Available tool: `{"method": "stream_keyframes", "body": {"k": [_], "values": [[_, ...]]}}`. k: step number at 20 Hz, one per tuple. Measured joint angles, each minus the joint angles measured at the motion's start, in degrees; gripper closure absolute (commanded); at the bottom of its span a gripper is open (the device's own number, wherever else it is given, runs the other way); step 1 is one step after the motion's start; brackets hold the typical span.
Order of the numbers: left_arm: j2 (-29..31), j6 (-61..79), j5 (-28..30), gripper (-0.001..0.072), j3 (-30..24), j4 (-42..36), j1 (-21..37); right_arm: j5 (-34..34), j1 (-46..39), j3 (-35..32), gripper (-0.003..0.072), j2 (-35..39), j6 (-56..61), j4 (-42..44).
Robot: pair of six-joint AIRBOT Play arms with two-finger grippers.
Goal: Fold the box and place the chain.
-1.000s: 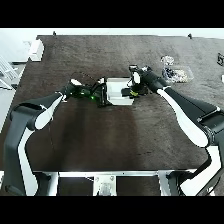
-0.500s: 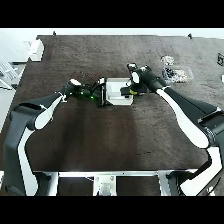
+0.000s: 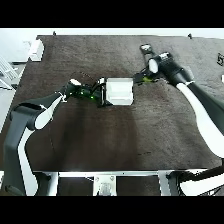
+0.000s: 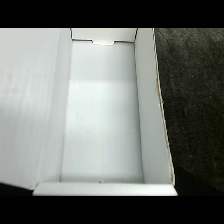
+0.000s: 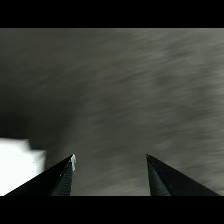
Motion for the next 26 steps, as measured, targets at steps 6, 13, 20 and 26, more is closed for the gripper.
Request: {"method": "stream_keyframes", "body": {"k": [6, 13, 20, 26], "values": [[0.0, 0.0, 0.02, 0.0236, 0.0, 0.0, 0.0, -12.68, -15.21, 0.83, 0.0154, -1.11, -4.63, 1.9], [0.0, 0.0, 0.04, 0.0236, 0.0, 0.0, 0.0, -18.03, -25.09, 11.5, 0.0162, -12.26, -14.47, 8.59], [0.0, -0.02, 0.07, 0.0236, 0.0, 0.0, 0.0, -18.84, -27.52, 21.68, 0.0187, -23.02, -20.9, 13.38], [0.0, 0.0, 0.2, 0.0236, 0.0, 0.0, 0.0, -18.88, -27.82, 23.41, 0.0275, -27.67, -23.12, 16.04]]}}
